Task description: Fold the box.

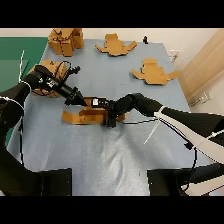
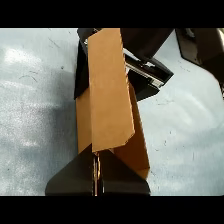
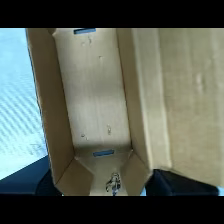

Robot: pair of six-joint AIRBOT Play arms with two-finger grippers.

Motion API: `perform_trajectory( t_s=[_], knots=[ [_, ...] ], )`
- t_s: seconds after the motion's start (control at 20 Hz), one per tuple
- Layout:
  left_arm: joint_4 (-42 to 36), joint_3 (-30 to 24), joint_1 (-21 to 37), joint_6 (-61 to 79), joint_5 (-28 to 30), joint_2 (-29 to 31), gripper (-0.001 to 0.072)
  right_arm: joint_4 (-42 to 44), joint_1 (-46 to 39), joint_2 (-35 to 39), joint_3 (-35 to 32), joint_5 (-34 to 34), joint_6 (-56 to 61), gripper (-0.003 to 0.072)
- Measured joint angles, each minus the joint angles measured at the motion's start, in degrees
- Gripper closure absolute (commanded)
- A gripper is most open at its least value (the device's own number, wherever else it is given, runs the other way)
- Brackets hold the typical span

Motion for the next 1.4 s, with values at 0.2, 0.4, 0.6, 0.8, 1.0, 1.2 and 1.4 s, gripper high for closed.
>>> perform_trajectory(
  t_s=[0.2, 0.4, 0.6, 0.8, 1.0, 1.2, 1.4],
  knots=[
    [0.59, 0.17, 0.02, -0.2, 0.24, 0.0, 0.0151, 1.14, -0.26, -0.02, 0.02, -1.18, -0.9, 0.0033],
    [2.62, 1.6, 1.55, -4.52, 1.44, 0.61, 0.0075, 1.49, -0.28, -0.02, 0.02, -1.51, -1.22, 0.0099],
    [6.97, 2.64, 4.63, -7.19, 0.96, 2.91, 0.0702, 1.53, -0.28, -0.02, 0.02, -1.64, -1.31, 0.0099],
    [12.07, 1.46, 7.82, -11.65, -1.53, 7.5, 0.0704, 1.53, -0.28, -0.02, 0.02, -1.81, -1.31, 0.0099],
    [12.59, -6.4, 4.76, -15.85, 0.85, 15.72, 0.0702, 1.55, -0.35, -0.02, 0.02, -2.01, -1.31, 0.0098],
    [11.32, -11.87, -4.26, -16.2, 9.18, 20.02, 0.0701, 1.55, -0.33, -0.02, 0.02, -1.99, -1.31, 0.0099],
    [10.82, -13.03, -9.92, -16.33, 22.82, 20.28, 0.0701, 1.53, -0.31, -0.02, 0.02, -1.99, -1.33, 0.0098]
  ],
)
